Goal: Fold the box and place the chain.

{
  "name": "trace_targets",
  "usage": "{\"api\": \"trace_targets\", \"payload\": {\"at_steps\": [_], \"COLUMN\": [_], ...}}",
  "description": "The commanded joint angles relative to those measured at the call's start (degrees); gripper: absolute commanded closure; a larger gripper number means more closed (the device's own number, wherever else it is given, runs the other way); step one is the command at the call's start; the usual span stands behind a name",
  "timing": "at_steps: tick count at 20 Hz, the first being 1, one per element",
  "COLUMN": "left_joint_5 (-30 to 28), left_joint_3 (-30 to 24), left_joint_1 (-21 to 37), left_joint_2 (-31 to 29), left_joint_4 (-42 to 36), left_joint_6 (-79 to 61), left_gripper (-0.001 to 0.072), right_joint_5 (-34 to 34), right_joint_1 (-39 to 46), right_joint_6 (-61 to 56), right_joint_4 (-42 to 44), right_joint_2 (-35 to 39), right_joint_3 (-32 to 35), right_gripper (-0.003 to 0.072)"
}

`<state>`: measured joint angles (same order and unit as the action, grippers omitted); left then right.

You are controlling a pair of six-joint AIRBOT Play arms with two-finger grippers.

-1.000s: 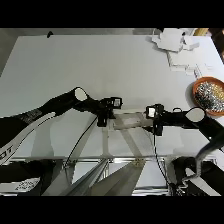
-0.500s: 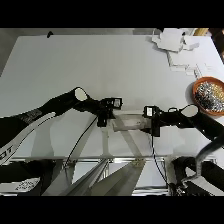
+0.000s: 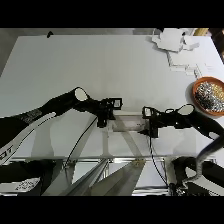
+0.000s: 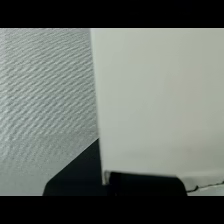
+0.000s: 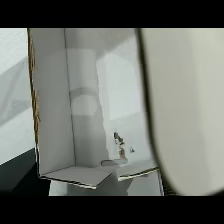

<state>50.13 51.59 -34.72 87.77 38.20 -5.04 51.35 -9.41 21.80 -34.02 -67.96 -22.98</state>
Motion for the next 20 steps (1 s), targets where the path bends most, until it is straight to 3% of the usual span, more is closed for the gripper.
{"api": "trace_targets", "payload": {"at_steps": [1, 4, 7, 20], "left_joint_5": [-0.2, -0.2, -0.2, -0.2], "left_joint_3": [0.1, 0.1, 0.1, 0.1], "left_joint_1": [0.0, 0.0, 0.0, 0.0], "left_joint_2": [0.0, 0.0, 0.0, 0.0], "left_joint_4": [0.0, 0.0, 0.0, 0.0], "left_joint_6": [0.0, 0.0, 0.0, 0.0], "left_gripper": [0.0698, 0.0698, 0.0698, 0.0698], "right_joint_5": [0.1, 0.0, -0.1, 0.2], "right_joint_1": [0.0, 0.0, 0.0, 0.0], "right_joint_6": [1.2, 1.2, 1.2, 1.2], "right_joint_4": [0.2, 0.2, 0.1, -0.3], "right_joint_2": [-0.6, -0.6, -0.6, -0.5], "right_joint_3": [0.0, 0.0, 0.0, 0.0], "right_gripper": [0.0186, 0.031, 0.0337, 0.0331]}}
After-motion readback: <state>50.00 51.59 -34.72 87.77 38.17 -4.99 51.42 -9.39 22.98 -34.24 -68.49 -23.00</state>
